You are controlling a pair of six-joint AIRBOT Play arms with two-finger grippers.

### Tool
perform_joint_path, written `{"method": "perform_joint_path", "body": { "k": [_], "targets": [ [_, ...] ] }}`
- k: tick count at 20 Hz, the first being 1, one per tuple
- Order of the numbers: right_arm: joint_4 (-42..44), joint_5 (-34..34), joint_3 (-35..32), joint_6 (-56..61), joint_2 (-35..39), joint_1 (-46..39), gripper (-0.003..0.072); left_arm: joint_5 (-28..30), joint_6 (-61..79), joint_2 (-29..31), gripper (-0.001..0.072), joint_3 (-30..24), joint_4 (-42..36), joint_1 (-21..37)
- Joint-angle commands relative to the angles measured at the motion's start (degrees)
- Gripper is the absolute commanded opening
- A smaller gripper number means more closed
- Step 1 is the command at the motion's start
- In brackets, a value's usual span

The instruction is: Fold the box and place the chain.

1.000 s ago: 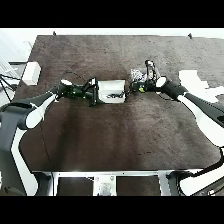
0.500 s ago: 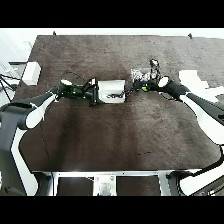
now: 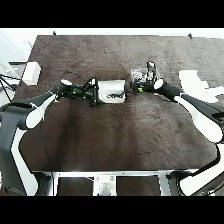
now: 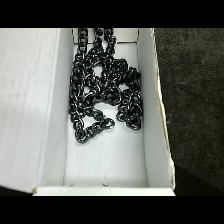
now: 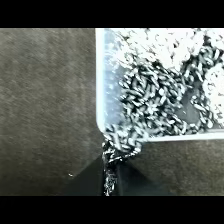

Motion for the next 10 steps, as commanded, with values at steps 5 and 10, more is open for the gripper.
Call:
{"method": "perform_joint_path", "body": {
  "k": [5, 10],
  "targets": [
    [-0.3, 1.5, 0.0, -0.1, 5.3, 0.3, 0.0009, 0.0, 0.0, 0.0, 0.028, 0.0, 0.0, 0.0],
    [-0.5, 3.6, 0.0, -0.2, 10.9, 0.6, 0.0009, 0.0, 0.0, 0.0, 0.028, 0.0, 0.0, 0.0]
  ]
}}
